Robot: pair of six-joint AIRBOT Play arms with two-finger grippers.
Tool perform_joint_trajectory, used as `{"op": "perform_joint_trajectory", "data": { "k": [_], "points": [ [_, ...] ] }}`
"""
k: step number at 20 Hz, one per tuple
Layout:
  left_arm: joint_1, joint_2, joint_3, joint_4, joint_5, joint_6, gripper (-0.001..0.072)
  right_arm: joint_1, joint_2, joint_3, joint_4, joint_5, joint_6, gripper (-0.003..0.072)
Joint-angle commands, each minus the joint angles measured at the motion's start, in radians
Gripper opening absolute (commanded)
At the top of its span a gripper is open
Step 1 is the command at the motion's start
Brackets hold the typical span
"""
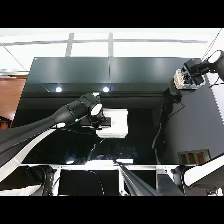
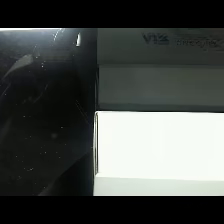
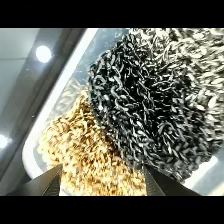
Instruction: Fold the box and place the chain.
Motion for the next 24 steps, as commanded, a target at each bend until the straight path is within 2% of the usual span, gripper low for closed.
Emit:
{"op": "perform_joint_trajectory", "data": {
  "k": [1, 3, 4, 6, 7, 9, 10, 18, 21, 24],
  "points": [
    [0.001, 0.000, 0.000, 0.001, -0.002, 0.001, 0.0029, 0.010, -0.051, 0.012, 0.048, -0.043, 0.011, 0.0560],
    [0.001, 0.000, 0.001, 0.001, -0.002, 0.001, 0.0029, 0.012, -0.062, 0.013, 0.092, -0.068, 0.010, 0.0557],
    [0.001, 0.000, 0.001, 0.001, -0.002, 0.001, 0.0029, 0.012, -0.063, 0.013, 0.095, -0.066, 0.009, 0.0396],
    [0.000, 0.000, 0.001, 0.001, -0.003, 0.001, 0.0028, 0.011, -0.061, 0.020, 0.100, -0.043, -0.020, 0.0161],
    [0.000, 0.000, 0.000, 0.001, -0.003, 0.001, 0.0028, 0.011, -0.055, 0.020, 0.100, -0.029, -0.048, 0.0072],
    [0.000, 0.000, 0.000, 0.001, -0.002, 0.001, 0.0029, 0.010, -0.033, 0.020, 0.097, -0.007, -0.085, 0.0054],
    [0.000, 0.000, 0.001, 0.001, -0.002, 0.001, 0.0028, 0.007, -0.019, 0.020, 0.098, 0.000, -0.103, 0.0014],
    [0.000, 0.000, 0.000, 0.001, -0.004, 0.002, 0.0028, -0.029, 0.044, 0.020, 0.087, 0.050, -0.175, 0.0016],
    [0.000, 0.000, 0.000, 0.000, -0.006, 0.001, 0.0029, -0.024, 0.043, 0.020, 0.003, 0.056, -0.175, 0.0015],
    [0.000, 0.000, 0.001, 0.001, -0.005, 0.001, 0.0029, -0.025, 0.028, 0.020, -0.016, 0.056, -0.175, 0.0016]
  ]
}}
